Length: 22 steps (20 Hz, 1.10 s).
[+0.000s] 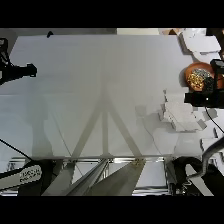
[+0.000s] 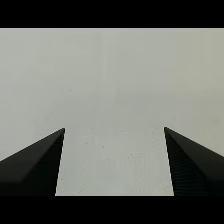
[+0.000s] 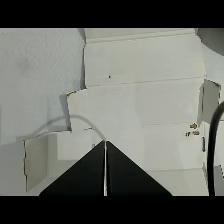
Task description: Fold the box and place the chain.
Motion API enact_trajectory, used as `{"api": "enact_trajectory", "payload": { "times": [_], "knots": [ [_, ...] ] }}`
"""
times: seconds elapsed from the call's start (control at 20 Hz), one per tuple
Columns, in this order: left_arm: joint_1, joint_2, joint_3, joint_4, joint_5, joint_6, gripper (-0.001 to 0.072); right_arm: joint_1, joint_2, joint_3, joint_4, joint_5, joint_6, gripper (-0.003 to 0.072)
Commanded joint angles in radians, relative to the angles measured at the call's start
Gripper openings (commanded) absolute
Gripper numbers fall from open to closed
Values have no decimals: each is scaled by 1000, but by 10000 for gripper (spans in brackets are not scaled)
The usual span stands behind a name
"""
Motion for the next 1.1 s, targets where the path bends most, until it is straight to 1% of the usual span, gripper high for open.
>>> {"api": "enact_trajectory", "payload": {
  "times": [0.0,0.15,0.2,0.25,0.3,0.5,0.6,0.75,0.8,0.85,0.95,1.05],
  "knots": [
    [-1,0,-1,-1,0,0,697,0,-1,0,2,0,0,11],
    [0,-2,0,-3,-3,0,697,0,-2,-1,-16,0,-3,16],
    [0,-2,0,-3,-3,0,697,0,-2,-1,-37,1,-2,103],
    [0,-2,0,-3,-3,0,697,0,-2,0,-65,2,-1,252],
    [-1,-2,0,-3,-3,0,697,0,-2,0,-108,8,2,301],
    [0,-2,0,-3,-3,0,697,-5,-2,0,-402,49,67,301],
    [0,-2,0,-3,-3,0,697,-58,-5,0,-473,68,68,301],
    [-1,-2,0,-3,-3,0,697,-195,-27,0,-480,75,17,303],
    [0,-2,0,-3,-3,0,697,-247,-39,0,-470,61,19,307],
    [-1,-2,0,-3,-3,0,697,-287,-57,6,-458,54,18,323],
    [0,-2,0,-3,-3,0,697,-345,-131,45,-442,83,0,333],
    [0,-2,0,-3,-3,0,697,-370,-229,121,-419,137,-31,344]
  ]
}}
